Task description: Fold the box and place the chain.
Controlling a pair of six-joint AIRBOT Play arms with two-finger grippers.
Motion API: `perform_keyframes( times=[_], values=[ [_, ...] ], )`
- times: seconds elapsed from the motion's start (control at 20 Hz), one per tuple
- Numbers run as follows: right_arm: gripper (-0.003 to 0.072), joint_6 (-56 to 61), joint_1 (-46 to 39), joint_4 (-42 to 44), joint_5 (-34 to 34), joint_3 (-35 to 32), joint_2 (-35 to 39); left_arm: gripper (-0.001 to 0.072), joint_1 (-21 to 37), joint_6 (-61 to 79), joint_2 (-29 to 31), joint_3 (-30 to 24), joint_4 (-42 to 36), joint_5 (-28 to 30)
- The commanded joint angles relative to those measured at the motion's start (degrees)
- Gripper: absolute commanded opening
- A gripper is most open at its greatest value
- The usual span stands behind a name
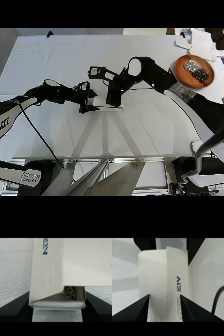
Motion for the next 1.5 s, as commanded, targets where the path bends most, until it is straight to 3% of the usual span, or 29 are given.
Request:
perform_keyframes(
  times=[0.0, 0.2, 0.35, 0.55, 1.45],
  values=[
    [0.0400, -1.0, 1.6, -3.0, -7.1, -3.3, 0.7, 0.0395, 0.0, 0.0, 0.0, 0.0, 0.0, 0.0],
    [0.0398, -0.8, 2.4, -3.4, -10.2, -6.5, 0.7, 0.0395, 0.0, 0.0, 0.0, 0.0, 0.0, 0.0],
    [0.0317, -0.5, 2.4, -3.5, -11.5, -6.5, 0.8, 0.0395, 0.0, 0.0, 0.0, 0.0, 0.0, 0.0],
    [0.0293, 0.3, 2.4, -3.5, -11.5, -6.5, 1.0, 0.0395, 0.0, 0.0, 0.0, 0.0, 0.0, 0.0],
    [0.0287, 0.8, 5.5, -4.6, -14.4, -10.2, 2.2, 0.0395, 0.0, 0.0, 0.0, 0.0, 0.0, 0.0]
  ],
)
